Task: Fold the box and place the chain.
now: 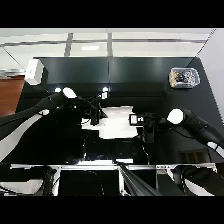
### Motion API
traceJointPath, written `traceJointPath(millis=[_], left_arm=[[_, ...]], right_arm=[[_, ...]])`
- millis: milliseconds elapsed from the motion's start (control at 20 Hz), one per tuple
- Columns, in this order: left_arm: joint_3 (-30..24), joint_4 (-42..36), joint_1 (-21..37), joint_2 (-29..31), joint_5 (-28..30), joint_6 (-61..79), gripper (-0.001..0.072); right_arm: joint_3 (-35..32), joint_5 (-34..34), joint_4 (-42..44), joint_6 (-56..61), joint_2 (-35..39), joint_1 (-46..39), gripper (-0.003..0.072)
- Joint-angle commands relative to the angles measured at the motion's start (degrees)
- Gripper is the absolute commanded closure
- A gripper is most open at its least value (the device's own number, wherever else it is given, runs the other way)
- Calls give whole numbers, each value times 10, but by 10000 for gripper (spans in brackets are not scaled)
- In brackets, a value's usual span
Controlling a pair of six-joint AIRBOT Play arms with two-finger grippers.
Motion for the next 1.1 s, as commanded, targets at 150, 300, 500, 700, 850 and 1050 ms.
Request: traceJointPath(millis=[150, 300, 500, 700, 850, 1050], left_arm=[[1, 0, 0, 0, 2, 0, 682], [1, 0, 0, 0, 2, 0, 682], [1, 0, 0, 0, 0, 0, 682], [0, 0, 0, 0, -1, 0, 682], [0, 0, 0, 0, -1, 0, 682], [0, 0, 0, 0, -1, 0, 682]], right_arm=[[-4, -74, 0, -19, -34, 54, -22], [-3, -88, -1, -11, -34, 55, -21], [6, -98, 0, -8, -12, 37, -21], [28, -97, 0, -15, -10, 18, -21], [37, -118, 2, -15, -10, 14, -21], [40, -123, 59, -48, -11, -6, -21]])
